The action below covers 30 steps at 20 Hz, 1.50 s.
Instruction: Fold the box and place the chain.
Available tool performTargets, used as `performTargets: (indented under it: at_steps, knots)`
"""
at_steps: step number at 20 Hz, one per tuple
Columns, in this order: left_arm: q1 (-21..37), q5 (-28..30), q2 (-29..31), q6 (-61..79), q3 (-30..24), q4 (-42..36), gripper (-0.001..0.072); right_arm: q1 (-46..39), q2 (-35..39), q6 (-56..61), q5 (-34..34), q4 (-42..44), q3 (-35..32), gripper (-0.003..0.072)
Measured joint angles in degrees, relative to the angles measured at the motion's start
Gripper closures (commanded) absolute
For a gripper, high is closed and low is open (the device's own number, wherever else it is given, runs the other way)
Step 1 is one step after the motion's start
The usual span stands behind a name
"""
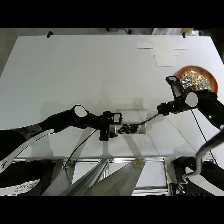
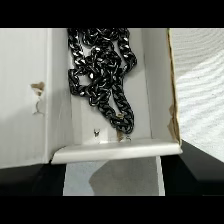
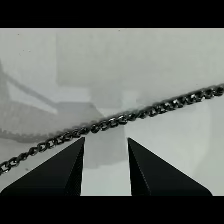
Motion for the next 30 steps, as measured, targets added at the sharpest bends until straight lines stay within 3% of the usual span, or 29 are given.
performTargets:
  at_steps: [6,10,11,12,16,25,30]
  knots:
    - [0.0,0.0,0.0,0.0,0.0,0.0,0.0500,0.8,-3.8,0.3,-1.0,0.0,-0.5,0.0425]
    - [0.0,0.0,0.0,0.0,0.0,0.0,0.0500,0.9,-5.3,1.3,-1.2,0.1,-0.5,0.0515]
    - [0.0,0.0,0.0,0.0,0.0,0.0,0.0500,0.9,-5.6,1.3,-1.1,0.0,-0.5,0.0566]
    - [0.0,0.0,0.0,0.0,0.0,0.0,0.0500,0.9,-5.7,1.5,-0.7,0.0,-0.6,0.0669]
    - [0.0,0.0,0.0,0.0,0.0,0.0,0.0500,1.7,-4.5,1.2,0.2,0.3,-0.5,0.0667]
    - [0.0,0.0,0.0,0.0,0.0,0.0,0.0500,9.9,12.2,-0.5,9.9,2.4,-0.6,0.0667]
    - [0.0,0.0,0.0,0.0,0.0,0.0,0.0500,12.4,22.0,-5.0,12.5,15.3,-0.6,0.0667]
